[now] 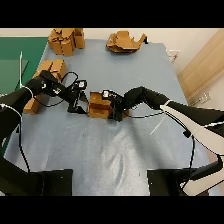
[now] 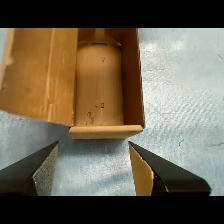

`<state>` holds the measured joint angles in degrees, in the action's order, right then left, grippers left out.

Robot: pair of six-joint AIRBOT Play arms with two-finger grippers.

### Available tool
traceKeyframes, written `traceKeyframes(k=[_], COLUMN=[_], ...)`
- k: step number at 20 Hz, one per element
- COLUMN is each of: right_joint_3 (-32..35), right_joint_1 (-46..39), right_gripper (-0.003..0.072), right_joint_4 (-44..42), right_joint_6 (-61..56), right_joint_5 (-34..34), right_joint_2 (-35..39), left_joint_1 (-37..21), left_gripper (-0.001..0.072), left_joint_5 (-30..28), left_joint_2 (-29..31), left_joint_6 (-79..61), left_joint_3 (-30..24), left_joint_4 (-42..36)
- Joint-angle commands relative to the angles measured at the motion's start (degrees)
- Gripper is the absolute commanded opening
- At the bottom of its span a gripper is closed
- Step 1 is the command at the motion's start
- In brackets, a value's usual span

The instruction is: Fold the box.

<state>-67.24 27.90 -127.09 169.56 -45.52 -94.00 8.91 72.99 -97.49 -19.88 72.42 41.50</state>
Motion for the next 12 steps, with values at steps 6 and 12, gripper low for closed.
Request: traceKeyframes(k=[6,12], right_joint_3=[0.0,0.0], right_joint_1=[0.0,0.0], right_gripper=[0.0263,0.0263], right_joint_4=[0.1,0.3], right_joint_6=[0.0,0.0], right_joint_5=[0.2,0.5], right_joint_2=[0.0,0.0], left_joint_1=[1.0,2.8], left_gripper=[0.0687,0.0686], left_joint_5=[-0.4,-2.0], left_joint_2=[0.0,0.0], left_joint_6=[0.4,2.3], left_joint_3=[-1.3,-1.5], left_joint_4=[-0.3,-0.4])
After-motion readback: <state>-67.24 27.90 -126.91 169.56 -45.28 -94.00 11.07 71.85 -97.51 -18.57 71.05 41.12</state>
